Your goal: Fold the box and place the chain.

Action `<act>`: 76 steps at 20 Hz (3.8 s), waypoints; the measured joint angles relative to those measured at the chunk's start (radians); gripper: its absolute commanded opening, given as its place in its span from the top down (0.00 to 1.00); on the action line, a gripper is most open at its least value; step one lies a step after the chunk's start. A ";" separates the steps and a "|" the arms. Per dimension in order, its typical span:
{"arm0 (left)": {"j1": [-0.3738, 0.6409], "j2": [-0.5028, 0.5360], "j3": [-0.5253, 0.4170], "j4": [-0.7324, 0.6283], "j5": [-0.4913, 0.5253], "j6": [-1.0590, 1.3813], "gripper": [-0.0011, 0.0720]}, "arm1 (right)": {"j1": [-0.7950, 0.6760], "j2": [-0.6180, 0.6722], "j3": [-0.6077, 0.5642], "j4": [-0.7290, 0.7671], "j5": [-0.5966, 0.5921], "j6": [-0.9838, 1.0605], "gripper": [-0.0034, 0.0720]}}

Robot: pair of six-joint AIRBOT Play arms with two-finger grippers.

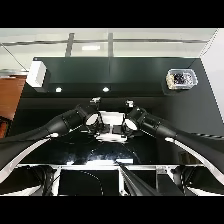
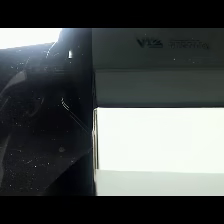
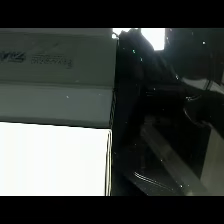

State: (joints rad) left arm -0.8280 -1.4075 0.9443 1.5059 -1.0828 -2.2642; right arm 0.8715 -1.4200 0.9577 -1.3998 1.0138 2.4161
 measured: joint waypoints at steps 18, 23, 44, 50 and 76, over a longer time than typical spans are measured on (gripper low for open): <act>0.000 0.000 0.000 0.000 0.000 0.002 0.95 | -0.076 0.325 0.002 -0.152 0.121 -0.087 0.37; 0.000 0.000 0.000 0.000 0.000 0.002 0.95 | -0.299 0.455 0.002 -0.429 0.239 -0.189 0.37; 0.000 0.000 0.000 0.000 0.000 0.002 0.95 | -1.025 -0.405 0.668 -0.151 -0.095 -0.543 0.14; 0.000 0.000 0.000 0.000 0.000 0.002 0.95 | -1.026 -0.487 0.718 -0.153 -0.086 -0.547 0.73; 0.000 0.000 0.000 0.000 0.000 0.002 0.95 | -1.012 0.311 0.900 0.107 0.214 -0.933 0.95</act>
State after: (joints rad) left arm -0.8280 -1.4075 0.9443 1.5063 -1.0828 -2.2627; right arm -0.1410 -1.1088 1.8572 -1.2930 1.2282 1.4826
